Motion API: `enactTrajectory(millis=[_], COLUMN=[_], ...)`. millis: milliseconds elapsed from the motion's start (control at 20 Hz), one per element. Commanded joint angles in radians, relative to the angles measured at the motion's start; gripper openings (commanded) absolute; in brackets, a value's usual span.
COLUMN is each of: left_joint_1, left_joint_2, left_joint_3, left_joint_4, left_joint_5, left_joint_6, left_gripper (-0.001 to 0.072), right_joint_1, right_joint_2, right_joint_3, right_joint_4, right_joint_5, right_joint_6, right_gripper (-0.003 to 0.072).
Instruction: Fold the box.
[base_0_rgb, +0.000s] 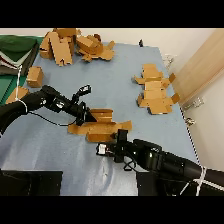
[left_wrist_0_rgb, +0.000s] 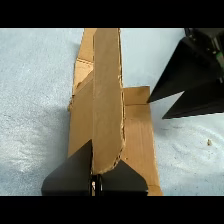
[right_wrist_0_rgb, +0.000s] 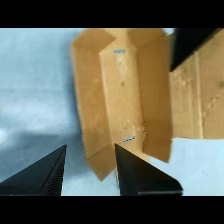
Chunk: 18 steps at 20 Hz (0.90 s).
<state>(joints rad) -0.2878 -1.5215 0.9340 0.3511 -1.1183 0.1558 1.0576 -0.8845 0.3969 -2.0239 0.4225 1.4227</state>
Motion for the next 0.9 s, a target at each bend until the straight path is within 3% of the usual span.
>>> enactTrajectory(millis=[0,350,450,600,700,850], left_joint_1=[0.001,0.001,0.001,0.001,0.001,0.001], left_joint_2=[0.001,0.001,0.000,0.000,0.001,0.001], left_joint_3=[0.001,0.001,0.001,0.001,0.001,0.001], left_joint_4=[0.000,0.001,0.001,0.001,0.001,0.001], left_joint_5=[0.000,0.000,0.000,0.000,0.000,0.000], left_joint_6=[0.000,0.000,0.000,0.000,0.000,0.000], left_gripper=[0.0014,0.0014,0.0014,0.0014,0.0014,0.0014], right_joint_1=[-0.099,-0.198,-0.195,-0.134,-0.077,-0.067], right_joint_2=[-0.028,-0.037,-0.026,0.010,0.018,-0.031], right_joint_3=[-0.001,-0.001,-0.001,0.018,0.027,0.027], right_joint_4=[-0.009,0.027,0.106,0.140,0.127,0.102], right_joint_5=[-0.139,-0.170,-0.155,-0.064,0.011,0.036], right_joint_6=[0.001,0.002,0.019,-0.009,-0.141,-0.193], right_gripper=[0.0482,0.0483,0.0483,0.0488,0.0489,0.0490])
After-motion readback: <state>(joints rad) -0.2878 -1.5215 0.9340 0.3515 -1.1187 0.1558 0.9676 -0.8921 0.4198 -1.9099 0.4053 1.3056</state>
